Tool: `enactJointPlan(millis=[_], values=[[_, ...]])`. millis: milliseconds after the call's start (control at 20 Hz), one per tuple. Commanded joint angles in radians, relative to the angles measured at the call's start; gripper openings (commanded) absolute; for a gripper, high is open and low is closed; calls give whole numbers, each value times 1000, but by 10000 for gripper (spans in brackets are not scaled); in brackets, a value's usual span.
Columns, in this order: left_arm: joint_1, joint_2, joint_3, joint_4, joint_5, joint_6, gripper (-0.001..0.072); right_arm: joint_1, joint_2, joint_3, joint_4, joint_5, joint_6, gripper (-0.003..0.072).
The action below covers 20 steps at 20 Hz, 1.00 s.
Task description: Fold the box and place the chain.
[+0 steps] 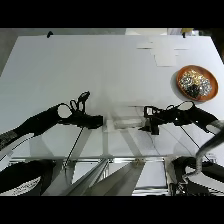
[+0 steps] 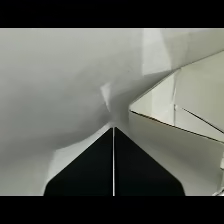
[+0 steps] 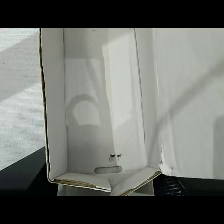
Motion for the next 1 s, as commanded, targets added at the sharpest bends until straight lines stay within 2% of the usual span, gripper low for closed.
enactJointPlan(millis=[0, 300, 400, 600, 700, 800, 900, 950], values=[[-38, -6, 3, -87, 5, 38, 8, 0, 1, 1, 0, 0, 0, 410], [-59, 42, 65, -94, 3, 39, 17, 0, 1, 1, 0, 0, 0, 410], [-69, 44, 78, -97, 3, 38, 93, 0, 1, 1, 0, 0, 0, 410], [-88, 44, 80, -103, -4, 39, 95, 0, 1, 1, 0, 0, 0, 410], [-93, 44, 80, -103, -8, 39, 178, 0, 1, 1, 0, 0, 0, 410], [-98, 44, 80, -103, -8, 39, 185, 0, 1, 1, 0, 0, 0, 410], [-102, 44, 80, -103, -10, 39, 289, 0, 1, 1, 0, 0, 0, 410], [-103, 44, 80, -103, -12, 39, 291, 0, 1, 1, 0, 0, 0, 410]])
